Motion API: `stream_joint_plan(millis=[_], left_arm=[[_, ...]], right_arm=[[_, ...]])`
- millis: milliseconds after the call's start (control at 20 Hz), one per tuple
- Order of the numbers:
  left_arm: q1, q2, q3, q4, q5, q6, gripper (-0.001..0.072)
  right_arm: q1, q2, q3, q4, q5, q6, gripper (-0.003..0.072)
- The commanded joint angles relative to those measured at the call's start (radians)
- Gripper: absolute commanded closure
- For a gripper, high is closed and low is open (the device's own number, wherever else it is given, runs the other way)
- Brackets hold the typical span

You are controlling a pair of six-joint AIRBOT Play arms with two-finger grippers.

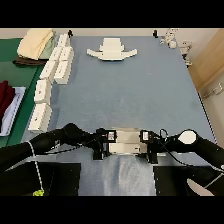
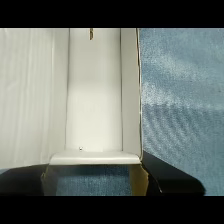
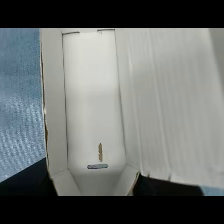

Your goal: Fold the box.

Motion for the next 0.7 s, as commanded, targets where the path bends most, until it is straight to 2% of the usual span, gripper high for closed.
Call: stream_joint_plan(millis=[0,650], left_arm=[[0.000,0.000,0.000,0.000,0.002,0.000,0.0181],[0.000,0.000,0.000,0.000,0.002,-0.001,0.0182]], right_arm=[[0.000,0.000,0.001,0.000,0.000,0.000,0.0116],[0.000,0.001,0.001,0.008,-0.005,0.000,0.0116]])
